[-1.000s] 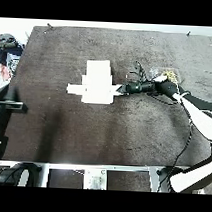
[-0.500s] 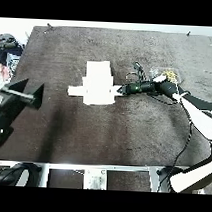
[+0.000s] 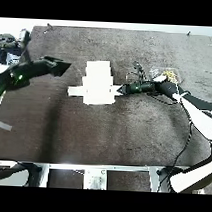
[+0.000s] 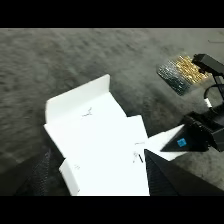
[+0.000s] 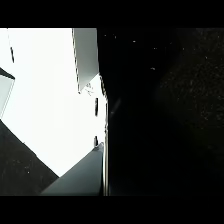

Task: Fold the box and place the chain.

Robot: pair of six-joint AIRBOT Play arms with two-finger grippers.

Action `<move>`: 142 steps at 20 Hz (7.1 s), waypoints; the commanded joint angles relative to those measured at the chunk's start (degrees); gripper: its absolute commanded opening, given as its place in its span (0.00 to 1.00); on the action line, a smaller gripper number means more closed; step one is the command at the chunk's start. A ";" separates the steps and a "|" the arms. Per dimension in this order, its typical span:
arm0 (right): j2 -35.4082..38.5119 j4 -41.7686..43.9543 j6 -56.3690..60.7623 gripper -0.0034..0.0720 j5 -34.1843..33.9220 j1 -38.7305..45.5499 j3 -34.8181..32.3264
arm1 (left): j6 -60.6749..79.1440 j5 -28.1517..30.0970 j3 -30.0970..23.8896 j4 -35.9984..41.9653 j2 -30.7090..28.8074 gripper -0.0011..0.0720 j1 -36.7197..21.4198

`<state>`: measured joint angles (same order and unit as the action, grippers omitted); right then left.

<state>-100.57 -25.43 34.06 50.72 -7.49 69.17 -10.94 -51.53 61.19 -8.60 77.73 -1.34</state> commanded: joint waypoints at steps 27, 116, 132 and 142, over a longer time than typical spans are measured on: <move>-0.02 0.55 0.00 0.06 1.95 0.09 0.04 | -27.56 -35.36 54.75 -18.18 50.73 0.64 6.84; 6.69 -19.91 -40.39 0.75 -16.35 -11.10 -0.15 | 18.91 -25.81 53.51 -23.96 50.71 0.03 10.47; 5.16 -5.62 -52.57 0.74 -11.98 -5.46 0.35 | 18.91 -25.79 53.51 -23.93 50.71 0.03 10.47; -0.90 -6.25 -52.11 0.79 -7.37 -4.00 6.54 | 18.91 -25.81 53.51 -23.93 50.71 0.03 10.47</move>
<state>-100.62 -31.73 -17.87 42.92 -11.90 74.98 7.94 -77.32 114.72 -32.53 128.44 9.13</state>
